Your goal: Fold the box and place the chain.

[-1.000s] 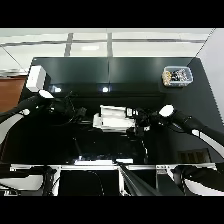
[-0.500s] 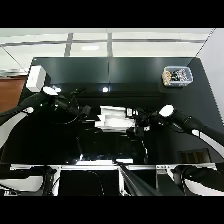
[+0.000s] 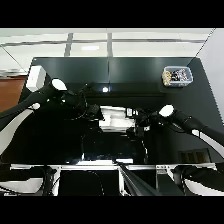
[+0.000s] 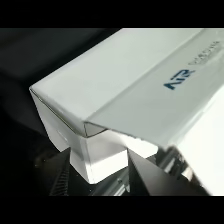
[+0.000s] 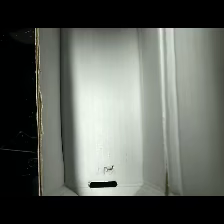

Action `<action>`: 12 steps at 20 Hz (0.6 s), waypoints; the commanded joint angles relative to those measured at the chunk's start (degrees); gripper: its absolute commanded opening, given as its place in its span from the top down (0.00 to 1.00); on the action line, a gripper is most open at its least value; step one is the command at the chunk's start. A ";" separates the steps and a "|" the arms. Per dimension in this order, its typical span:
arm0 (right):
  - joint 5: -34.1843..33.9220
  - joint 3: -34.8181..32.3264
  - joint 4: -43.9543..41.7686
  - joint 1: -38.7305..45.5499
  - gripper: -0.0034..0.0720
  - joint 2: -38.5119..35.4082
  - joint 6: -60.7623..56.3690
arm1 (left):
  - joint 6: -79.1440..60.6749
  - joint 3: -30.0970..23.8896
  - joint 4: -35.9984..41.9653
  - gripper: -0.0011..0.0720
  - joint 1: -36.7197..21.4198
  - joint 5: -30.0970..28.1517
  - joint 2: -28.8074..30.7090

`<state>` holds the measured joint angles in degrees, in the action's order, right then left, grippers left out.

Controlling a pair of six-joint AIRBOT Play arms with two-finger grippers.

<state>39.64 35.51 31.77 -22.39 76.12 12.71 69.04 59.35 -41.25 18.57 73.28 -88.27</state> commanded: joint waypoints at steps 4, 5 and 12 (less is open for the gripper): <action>0.00 0.07 -0.02 0.00 0.72 0.04 -0.02 | 14.45 4.63 -12.72 0.44 7.32 -5.33 0.04; 0.00 0.07 -0.02 0.00 0.72 0.04 -0.02 | 16.37 4.98 -15.37 0.44 8.35 -5.66 0.04; 0.00 0.07 -0.02 0.00 0.72 0.04 -0.02 | 21.94 5.20 -21.05 0.44 11.47 -8.50 0.02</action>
